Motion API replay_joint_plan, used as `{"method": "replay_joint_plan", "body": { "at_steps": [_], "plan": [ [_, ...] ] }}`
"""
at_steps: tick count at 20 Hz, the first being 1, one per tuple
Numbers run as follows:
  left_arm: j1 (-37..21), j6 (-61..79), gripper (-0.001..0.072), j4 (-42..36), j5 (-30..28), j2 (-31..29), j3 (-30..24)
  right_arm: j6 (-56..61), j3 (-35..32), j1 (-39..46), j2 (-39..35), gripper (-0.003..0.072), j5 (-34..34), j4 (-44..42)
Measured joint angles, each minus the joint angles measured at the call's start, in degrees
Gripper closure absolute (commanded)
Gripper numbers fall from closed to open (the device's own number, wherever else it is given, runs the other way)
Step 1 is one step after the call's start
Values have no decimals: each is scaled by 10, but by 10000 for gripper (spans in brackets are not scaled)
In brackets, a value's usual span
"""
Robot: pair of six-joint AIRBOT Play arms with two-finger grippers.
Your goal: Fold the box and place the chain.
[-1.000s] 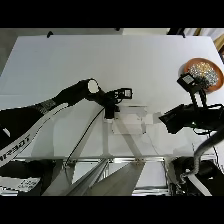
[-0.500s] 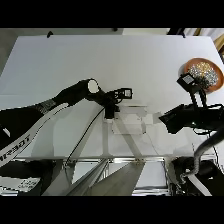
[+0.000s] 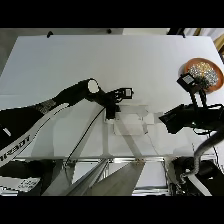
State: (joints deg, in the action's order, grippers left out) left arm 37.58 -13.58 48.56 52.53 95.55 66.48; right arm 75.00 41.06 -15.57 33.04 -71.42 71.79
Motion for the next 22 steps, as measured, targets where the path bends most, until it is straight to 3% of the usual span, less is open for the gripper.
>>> {"method": "replay_joint_plan", "body": {
  "at_steps": [20,21,22],
  "plan": [
    [0,0,696,-16,-15,10,0,-2,0,0,0,355,1,0],
    [0,0,696,-16,-15,10,0,-3,0,0,0,413,1,0],
    [0,0,696,-16,-15,10,0,-5,0,0,0,564,3,0]
  ]
}}
